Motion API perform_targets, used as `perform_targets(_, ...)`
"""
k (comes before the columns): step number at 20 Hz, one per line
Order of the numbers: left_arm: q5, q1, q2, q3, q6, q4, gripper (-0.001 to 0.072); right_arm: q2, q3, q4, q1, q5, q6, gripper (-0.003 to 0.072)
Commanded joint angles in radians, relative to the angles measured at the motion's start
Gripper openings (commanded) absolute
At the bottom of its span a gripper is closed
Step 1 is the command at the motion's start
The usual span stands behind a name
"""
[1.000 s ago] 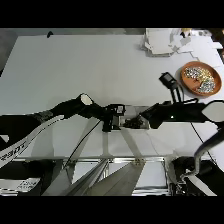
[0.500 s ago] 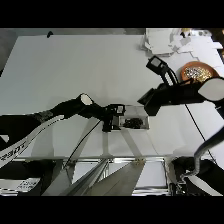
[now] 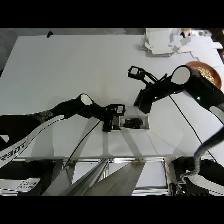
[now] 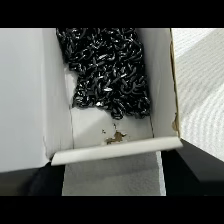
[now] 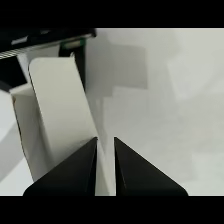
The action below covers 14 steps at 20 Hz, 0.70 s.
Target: Fold the box and place the chain.
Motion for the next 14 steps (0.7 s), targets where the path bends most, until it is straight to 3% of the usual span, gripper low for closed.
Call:
perform_targets(1, 0.0, 0.0, 0.001, 0.001, 0.0, 0.0, 0.0088, 0.023, -0.045, 0.025, 0.001, 0.045, -0.145, 0.0211)
perform_targets(7, 0.0, 0.0, 0.001, 0.001, 0.0, 0.0, 0.0088, 0.146, -0.163, 0.064, 0.001, 0.033, -0.224, 0.0233)
perform_targets(10, 0.0, 0.0, 0.001, 0.001, 0.0, 0.0, 0.0088, 0.197, -0.214, 0.064, 0.001, 0.007, -0.227, 0.0306)
perform_targets(14, 0.0, 0.0, 0.001, 0.001, 0.0, 0.0, 0.0088, 0.218, -0.246, 0.063, 0.001, -0.008, -0.249, 0.0323)
